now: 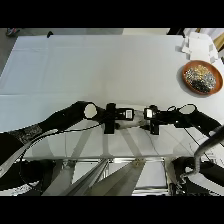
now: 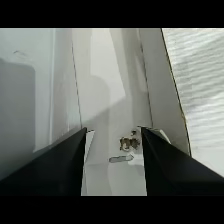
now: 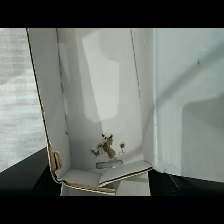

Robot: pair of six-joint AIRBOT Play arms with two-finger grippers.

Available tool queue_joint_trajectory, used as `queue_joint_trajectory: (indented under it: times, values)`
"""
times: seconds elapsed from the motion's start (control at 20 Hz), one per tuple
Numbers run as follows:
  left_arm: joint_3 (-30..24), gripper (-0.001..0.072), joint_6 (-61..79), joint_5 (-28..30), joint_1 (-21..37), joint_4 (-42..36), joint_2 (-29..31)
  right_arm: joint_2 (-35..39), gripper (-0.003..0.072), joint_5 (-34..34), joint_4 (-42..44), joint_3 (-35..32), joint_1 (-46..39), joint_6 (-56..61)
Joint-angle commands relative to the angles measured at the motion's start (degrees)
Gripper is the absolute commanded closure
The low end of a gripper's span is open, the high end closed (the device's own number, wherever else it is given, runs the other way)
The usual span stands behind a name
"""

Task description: Fold the box and place the chain.

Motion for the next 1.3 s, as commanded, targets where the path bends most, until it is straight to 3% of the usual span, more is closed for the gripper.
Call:
queue_joint_trajectory:
  times: [0.0, 0.15, 0.2, 0.3, 0.5, 0.8, 0.9, 1.0, 1.25]
  values:
    - [-0.04, 0.0286, 0.09, -0.24, -0.04, 0.24, -0.07, 0.04, 0.0280, -0.02, 0.02, 0.00, 0.00, -0.02]
    - [-0.04, 0.0303, -0.98, -0.76, -0.04, 0.22, 0.20, 0.04, 0.0280, -0.02, 0.02, 0.00, 0.02, -0.02]
    - [-0.04, 0.0389, -2.10, -1.42, -0.02, 0.24, 0.66, 0.04, 0.0280, -0.02, 0.02, 0.00, 0.02, -0.02]
    - [-0.04, 0.0706, -2.89, -4.59, 0.35, 0.48, 2.58, 0.04, 0.0280, -0.02, 0.02, 0.00, 0.02, -0.02]
    - [-0.04, 0.0704, -9.62, -11.30, 2.60, 2.27, 7.56, 0.04, 0.0280, -0.02, 0.02, 0.00, 0.02, -0.02]
    - [-0.04, 0.0705, -45.90, -23.47, 10.34, 19.78, 16.22, 0.04, 0.0280, -0.02, 0.02, 0.00, 0.02, -0.02]
    - [-0.09, 0.0704, -51.71, -25.92, 14.32, 20.28, 17.11, 0.04, 0.0280, -0.02, 0.02, 0.00, 0.02, -0.02]
    - [-2.01, 0.0704, -54.21, -25.09, 17.90, 15.91, 16.94, 0.04, 0.0280, -0.02, 0.02, 0.00, 0.02, -0.02]
    - [-11.23, 0.0704, -54.12, -12.96, 22.10, 2.27, 15.76, 0.04, 0.0280, -0.02, 0.02, 0.00, 0.02, -0.02]
